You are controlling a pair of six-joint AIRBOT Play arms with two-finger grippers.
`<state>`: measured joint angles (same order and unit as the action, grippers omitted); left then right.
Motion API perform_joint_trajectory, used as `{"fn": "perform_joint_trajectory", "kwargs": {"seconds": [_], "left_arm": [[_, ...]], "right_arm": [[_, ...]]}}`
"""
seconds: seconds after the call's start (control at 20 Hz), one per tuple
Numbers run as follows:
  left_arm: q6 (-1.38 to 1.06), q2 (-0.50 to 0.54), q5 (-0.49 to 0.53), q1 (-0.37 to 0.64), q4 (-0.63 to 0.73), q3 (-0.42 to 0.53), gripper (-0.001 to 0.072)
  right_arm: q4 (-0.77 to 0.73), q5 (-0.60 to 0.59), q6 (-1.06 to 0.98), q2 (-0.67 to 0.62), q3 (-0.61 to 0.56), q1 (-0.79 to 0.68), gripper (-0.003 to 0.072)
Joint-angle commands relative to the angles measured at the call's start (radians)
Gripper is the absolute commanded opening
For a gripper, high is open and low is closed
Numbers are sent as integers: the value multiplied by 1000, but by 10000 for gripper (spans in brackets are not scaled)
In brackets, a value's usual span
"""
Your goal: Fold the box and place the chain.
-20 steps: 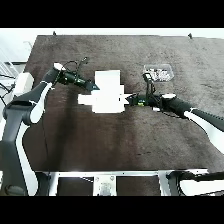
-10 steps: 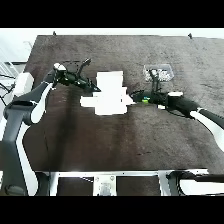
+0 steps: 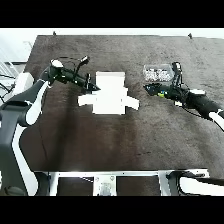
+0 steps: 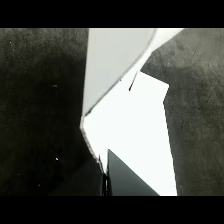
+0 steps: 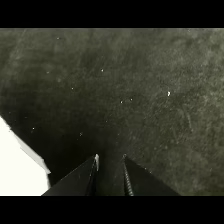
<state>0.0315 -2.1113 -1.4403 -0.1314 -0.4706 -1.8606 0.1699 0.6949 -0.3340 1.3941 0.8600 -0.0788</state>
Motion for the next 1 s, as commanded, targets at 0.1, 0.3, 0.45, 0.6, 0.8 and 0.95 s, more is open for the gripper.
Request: {"fn": "perform_joint_trajectory", "kwargs": {"seconds": [0.1,0.3,0.45,0.6,0.8,0.95], "left_arm": [[-203,73,166,-1,29,213,13],[-306,68,228,-12,57,251,14],[-348,65,261,-21,70,259,14],[-366,54,277,-22,74,259,16],[-371,47,296,-21,74,259,17],[-359,47,286,-21,67,259,17]], "right_arm": [[-1,13,-1,-4,-43,-17,200],[-2,13,-1,-4,-48,-16,200],[-2,13,-1,-4,-48,-16,200],[-1,13,-1,-4,-48,-16,200],[3,14,32,-4,-48,-16,206],[6,53,97,-4,-47,-16,325]]}}
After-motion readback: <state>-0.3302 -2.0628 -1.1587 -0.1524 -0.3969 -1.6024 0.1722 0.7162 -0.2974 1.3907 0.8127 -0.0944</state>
